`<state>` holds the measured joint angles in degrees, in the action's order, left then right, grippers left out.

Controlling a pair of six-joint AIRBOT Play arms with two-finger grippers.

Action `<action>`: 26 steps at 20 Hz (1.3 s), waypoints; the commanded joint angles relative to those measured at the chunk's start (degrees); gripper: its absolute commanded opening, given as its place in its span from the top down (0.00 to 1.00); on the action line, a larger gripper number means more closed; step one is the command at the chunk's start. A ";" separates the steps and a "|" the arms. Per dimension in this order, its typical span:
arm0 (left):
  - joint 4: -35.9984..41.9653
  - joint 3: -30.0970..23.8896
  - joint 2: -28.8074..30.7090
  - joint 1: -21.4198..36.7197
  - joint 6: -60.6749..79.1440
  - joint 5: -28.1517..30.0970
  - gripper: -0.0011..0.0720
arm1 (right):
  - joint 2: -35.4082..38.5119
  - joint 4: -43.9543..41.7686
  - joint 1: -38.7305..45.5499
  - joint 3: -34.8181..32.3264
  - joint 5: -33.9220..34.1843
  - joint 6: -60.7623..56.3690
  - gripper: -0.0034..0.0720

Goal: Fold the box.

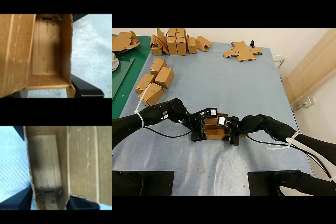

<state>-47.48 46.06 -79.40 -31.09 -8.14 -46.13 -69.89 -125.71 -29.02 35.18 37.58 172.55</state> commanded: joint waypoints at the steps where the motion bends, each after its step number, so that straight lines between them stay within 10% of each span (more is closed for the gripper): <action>1: -0.13 -0.07 -0.02 0.13 0.04 1.16 0.37 | -0.04 -0.02 -0.02 -0.02 -0.02 0.00 0.22; 26: 9.03 -5.01 0.46 0.07 14.56 2.08 0.37 | -0.04 1.03 -0.02 -0.02 -0.02 0.00 0.22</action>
<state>-38.48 41.12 -78.98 -30.98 6.42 -43.35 -69.89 -124.88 -29.02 35.18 37.54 172.53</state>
